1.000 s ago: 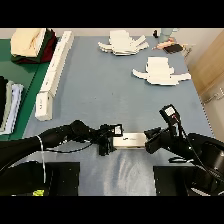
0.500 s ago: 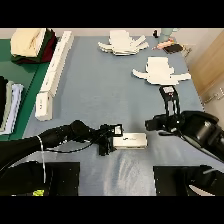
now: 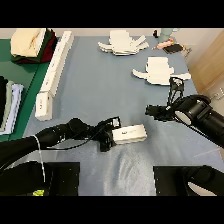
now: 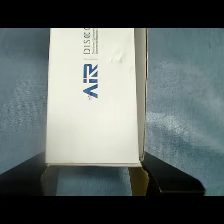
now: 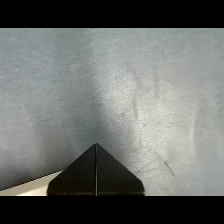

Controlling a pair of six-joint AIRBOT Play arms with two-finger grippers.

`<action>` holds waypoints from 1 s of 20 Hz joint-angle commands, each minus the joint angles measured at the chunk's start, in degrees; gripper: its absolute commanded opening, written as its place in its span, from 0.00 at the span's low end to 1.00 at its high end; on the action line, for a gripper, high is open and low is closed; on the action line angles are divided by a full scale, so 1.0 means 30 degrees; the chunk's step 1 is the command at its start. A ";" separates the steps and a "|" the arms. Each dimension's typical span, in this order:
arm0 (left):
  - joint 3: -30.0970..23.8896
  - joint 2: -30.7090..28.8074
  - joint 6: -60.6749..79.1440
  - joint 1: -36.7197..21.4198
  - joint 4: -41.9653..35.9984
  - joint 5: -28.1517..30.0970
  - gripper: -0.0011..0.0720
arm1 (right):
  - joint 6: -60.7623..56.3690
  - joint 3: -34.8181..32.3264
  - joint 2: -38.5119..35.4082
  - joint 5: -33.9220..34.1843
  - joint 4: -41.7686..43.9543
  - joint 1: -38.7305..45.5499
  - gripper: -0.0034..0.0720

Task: Fold the box.

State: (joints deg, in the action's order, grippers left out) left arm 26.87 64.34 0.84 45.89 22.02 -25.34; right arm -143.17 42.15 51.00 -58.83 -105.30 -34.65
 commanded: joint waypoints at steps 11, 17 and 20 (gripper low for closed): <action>0.3643 -0.0284 -1.3253 -1.0987 0.7220 0.0729 0.73 | -0.0976 0.0087 0.0160 0.1202 -0.0831 0.0131 0.05; 1.1176 0.6237 -1.9161 -1.3668 1.1555 -0.0270 0.73 | -0.0954 0.0087 0.0160 0.2790 -0.0845 0.0131 0.05; 1.4710 0.9071 -2.2382 -1.4542 1.2407 -0.1027 0.73 | -0.0925 0.0087 0.0160 0.2798 -0.1049 0.0131 0.05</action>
State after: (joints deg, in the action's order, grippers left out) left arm 61.67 84.01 -55.75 5.13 54.46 -26.37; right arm -146.08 42.35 51.46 -51.37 -107.94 -34.28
